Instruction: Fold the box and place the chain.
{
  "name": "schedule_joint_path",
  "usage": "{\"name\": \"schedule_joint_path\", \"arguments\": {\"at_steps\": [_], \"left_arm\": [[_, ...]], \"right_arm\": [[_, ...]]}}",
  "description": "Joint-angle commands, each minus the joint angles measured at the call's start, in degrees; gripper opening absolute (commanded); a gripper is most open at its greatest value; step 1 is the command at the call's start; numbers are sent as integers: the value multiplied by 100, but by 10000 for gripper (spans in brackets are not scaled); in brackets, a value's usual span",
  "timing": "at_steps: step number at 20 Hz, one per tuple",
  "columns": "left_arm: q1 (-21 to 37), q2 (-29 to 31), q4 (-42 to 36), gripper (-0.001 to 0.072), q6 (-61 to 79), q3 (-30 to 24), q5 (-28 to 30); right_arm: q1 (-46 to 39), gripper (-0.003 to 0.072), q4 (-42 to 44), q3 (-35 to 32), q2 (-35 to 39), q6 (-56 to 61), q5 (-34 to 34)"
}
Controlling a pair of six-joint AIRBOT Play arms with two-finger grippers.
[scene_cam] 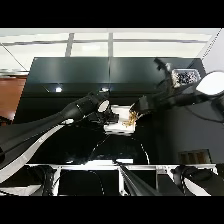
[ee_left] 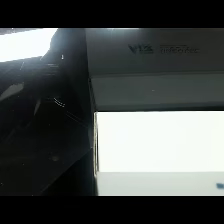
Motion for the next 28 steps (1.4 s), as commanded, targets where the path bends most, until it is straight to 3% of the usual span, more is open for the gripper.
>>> {"name": "schedule_joint_path", "arguments": {"at_steps": [1,2,3,4,6,9,10,11,13,16,18,21,25,28], "left_arm": [[4,-2,2,26,2,2,-2],[4,-2,2,26,2,2,-9],[4,-2,0,26,2,2,-9],[4,-2,2,26,2,2,-7],[4,-2,2,26,2,2,-20],[4,-2,2,26,2,2,-20],[4,-2,2,26,2,2,-20],[4,-2,2,26,2,2,-11],[4,-2,2,26,2,2,7],[4,-2,2,26,2,2,44],[4,-2,0,26,2,2,52],[4,-2,0,26,2,2,61],[4,-2,0,26,2,2,57],[4,-2,0,26,2,2,59]], "right_arm": [[343,19,-48,-706,-63,2,-1067],[424,102,-57,-737,-90,2,-1145],[407,335,-74,-728,-83,-2,-1154],[229,444,-186,-667,-68,-26,-966],[-433,444,-778,-400,-11,-151,-129],[-1370,447,-1908,-444,149,-1084,229],[-1469,555,-2020,-592,133,-1755,229],[-1488,718,-2208,-800,131,-2190,59],[-1488,718,-2409,-1215,125,-2170,-846],[-1458,712,-2564,-1687,-50,-710,-2865],[-1217,712,-3974,-1609,-389,1228,-3399],[-570,711,-6218,-1117,-1038,3886,-3027],[-85,709,-6413,-240,-1961,5110,-2636],[-63,709,-6402,260,-2476,5298,-1956]]}}
